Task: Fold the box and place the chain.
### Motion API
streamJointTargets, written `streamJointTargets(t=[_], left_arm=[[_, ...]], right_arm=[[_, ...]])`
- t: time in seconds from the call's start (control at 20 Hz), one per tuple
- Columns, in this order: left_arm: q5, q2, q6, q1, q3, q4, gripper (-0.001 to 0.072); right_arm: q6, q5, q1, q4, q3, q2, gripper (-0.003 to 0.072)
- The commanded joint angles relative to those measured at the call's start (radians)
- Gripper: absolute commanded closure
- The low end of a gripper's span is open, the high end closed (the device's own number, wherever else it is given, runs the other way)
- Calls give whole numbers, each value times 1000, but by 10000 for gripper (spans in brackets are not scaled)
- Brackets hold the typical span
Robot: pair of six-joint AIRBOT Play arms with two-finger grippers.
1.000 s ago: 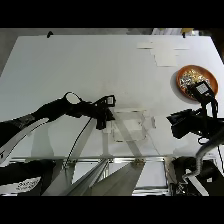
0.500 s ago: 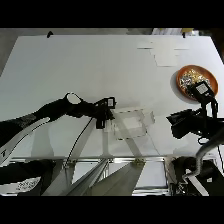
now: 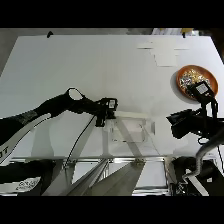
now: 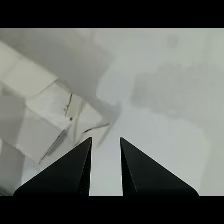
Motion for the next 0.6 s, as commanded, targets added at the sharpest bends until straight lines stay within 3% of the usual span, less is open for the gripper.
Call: streamJointTargets(t=[0.0, 0.55], left_arm=[[8, -37, -13, -1, 7, 11, 708], [33, -41, -12, -1, 7, -17, 706]], right_arm=[[1, 0, 0, 0, 0, 0, 492], [1, 0, 0, 0, 0, 0, 492]])
